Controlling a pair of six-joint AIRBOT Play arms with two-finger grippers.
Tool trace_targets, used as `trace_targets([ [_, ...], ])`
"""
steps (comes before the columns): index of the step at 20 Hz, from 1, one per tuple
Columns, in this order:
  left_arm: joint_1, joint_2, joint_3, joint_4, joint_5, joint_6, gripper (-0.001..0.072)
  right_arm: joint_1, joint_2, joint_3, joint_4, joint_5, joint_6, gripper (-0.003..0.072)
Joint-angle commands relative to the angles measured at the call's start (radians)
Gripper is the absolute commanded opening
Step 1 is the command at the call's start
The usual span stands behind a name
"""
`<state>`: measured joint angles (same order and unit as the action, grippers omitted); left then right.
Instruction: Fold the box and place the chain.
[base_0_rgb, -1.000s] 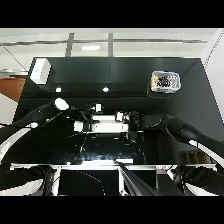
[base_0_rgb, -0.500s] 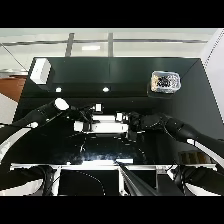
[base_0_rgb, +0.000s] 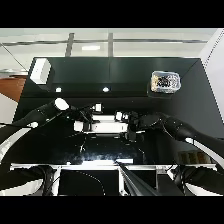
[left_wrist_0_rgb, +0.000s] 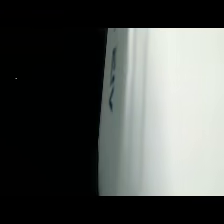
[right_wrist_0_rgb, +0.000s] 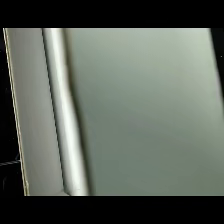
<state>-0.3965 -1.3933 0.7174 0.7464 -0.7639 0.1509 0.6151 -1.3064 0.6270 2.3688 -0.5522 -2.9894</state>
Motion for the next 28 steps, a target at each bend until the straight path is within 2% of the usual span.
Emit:
trace_targets([
  [1, 0.0, -0.001, -0.001, 0.0, 0.001, 0.0, 0.0026, 0.0, -0.005, -0.001, -0.006, -0.002, 0.001, 0.0699],
  [9, 0.0, -0.001, -0.001, 0.001, 0.001, 0.0, 0.0026, 0.0, 0.0, -0.001, -0.009, -0.016, 0.001, 0.0698],
  [10, 0.0, -0.001, -0.001, 0.001, 0.001, 0.0, 0.0026, 0.0, 0.0, -0.001, -0.009, -0.025, 0.001, 0.0596],
  [11, 0.0, -0.001, -0.001, 0.001, 0.001, 0.0, 0.0026, 0.0, 0.0, -0.001, -0.009, -0.032, 0.001, 0.0537],
  [18, 0.0, 0.006, 0.0, 0.001, 0.001, -0.002, 0.0032, 0.0, 0.0, -0.001, -0.009, -0.032, 0.001, 0.0536],
  [19, 0.0, 0.013, 0.0, 0.001, 0.001, -0.002, 0.008, 0.0, 0.0, -0.001, -0.009, -0.032, 0.001, 0.0536],
  [20, 0.0, 0.02, 0.0, 0.001, 0.001, -0.002, 0.0197, 0.0, 0.0, -0.001, -0.009, -0.032, 0.001, 0.0536],
  [21, 0.001, 0.029, 0.0, 0.002, 0.001, -0.002, 0.0284, 0.0, 0.0, -0.001, -0.009, -0.032, 0.001, 0.0535],
  [22, 0.001, 0.038, 0.0, 0.002, 0.001, -0.002, 0.0317, 0.0, 0.0, -0.001, -0.009, -0.032, 0.001, 0.0535],
  [26, 0.031, 0.109, 0.0, 0.007, -0.006, -0.053, 0.0317, 0.0, 0.0, -0.001, -0.01, -0.032, 0.001, 0.0535],
  [27, 0.048, 0.134, 0.0, 0.018, -0.012, -0.089, 0.0379, 0.0, 0.0, -0.001, -0.009, -0.032, 0.001, 0.0535],
  [28, 0.07, 0.163, 0.0, 0.041, -0.031, -0.128, 0.0536, 0.0, 0.0, -0.001, -0.01, -0.032, 0.001, 0.0535],
])
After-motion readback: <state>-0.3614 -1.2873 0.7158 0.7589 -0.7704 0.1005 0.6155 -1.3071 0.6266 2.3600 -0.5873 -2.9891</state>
